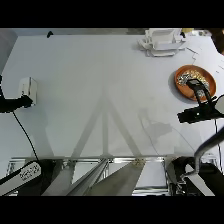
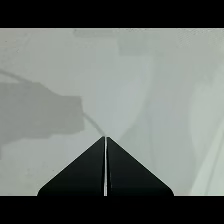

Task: Fold the box and place the chain.

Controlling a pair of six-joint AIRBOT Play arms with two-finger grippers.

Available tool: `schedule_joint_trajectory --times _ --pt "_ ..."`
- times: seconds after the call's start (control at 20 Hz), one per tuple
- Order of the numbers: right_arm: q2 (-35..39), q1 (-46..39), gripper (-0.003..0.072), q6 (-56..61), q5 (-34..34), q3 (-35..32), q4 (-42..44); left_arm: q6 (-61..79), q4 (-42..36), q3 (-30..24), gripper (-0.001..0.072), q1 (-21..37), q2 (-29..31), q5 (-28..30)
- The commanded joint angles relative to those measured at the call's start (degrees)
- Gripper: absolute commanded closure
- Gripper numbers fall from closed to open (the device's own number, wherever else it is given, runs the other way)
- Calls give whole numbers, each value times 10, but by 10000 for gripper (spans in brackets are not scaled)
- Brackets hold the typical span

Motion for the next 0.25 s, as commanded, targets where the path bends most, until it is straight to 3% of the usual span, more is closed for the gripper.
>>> schedule_joint_trajectory --times 0.0,0.2 --pt "0 0 671 0 0 0 0 -7 15 0 9 2 34 1" --pt "0 0 671 0 0 0 0 -8 14 0 10 2 81 9"
